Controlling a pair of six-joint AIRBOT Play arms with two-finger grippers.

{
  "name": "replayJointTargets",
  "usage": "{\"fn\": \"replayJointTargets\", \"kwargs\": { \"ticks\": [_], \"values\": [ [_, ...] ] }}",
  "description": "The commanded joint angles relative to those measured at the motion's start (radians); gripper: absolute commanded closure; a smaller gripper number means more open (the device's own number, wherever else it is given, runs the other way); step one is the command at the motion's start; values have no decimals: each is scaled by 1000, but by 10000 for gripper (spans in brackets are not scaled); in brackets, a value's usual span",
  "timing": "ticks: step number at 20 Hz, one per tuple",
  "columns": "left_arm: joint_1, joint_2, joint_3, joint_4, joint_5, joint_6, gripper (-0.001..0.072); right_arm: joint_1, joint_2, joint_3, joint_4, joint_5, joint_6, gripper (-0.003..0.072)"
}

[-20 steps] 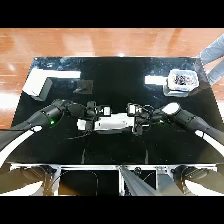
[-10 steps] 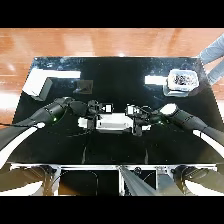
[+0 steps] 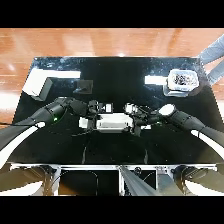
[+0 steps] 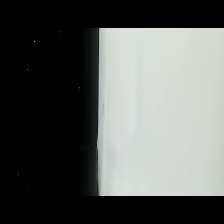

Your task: Fold the box and place the chain.

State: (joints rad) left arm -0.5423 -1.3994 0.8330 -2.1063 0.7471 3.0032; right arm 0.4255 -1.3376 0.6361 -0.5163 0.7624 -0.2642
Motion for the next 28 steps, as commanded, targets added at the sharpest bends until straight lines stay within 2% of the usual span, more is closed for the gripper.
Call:
{"fn": "replayJointTargets", "kwargs": {
  "ticks": [1,4,5,6,14,16,17,18,19,20,21,28],
  "values": [
    [0,-1,1,0,6,0,691,3,-1,1,-19,-8,26,-29],
    [0,-1,1,0,6,0,691,3,-1,1,-61,1,22,-12],
    [0,-1,1,0,6,0,691,3,-1,1,-68,1,16,124],
    [0,-1,1,0,6,0,691,3,-1,1,-68,1,16,138],
    [0,-1,1,0,7,0,691,3,-1,1,-68,1,14,135],
    [0,-1,1,-1,12,0,691,3,-1,1,-68,0,14,50],
    [0,-1,1,-2,15,0,690,3,-1,1,-68,-1,14,54],
    [0,-1,1,-5,17,0,690,3,-1,1,-68,-1,14,103],
    [-1,-1,1,-6,17,0,689,3,-1,1,-68,-1,14,105],
    [-1,-1,1,-8,17,0,690,3,-1,1,-68,0,14,223],
    [-1,-1,1,-8,17,-1,689,3,-1,1,-68,0,13,275],
    [-1,0,1,-13,18,-1,689,3,-1,1,-68,0,13,274]
  ]
}}
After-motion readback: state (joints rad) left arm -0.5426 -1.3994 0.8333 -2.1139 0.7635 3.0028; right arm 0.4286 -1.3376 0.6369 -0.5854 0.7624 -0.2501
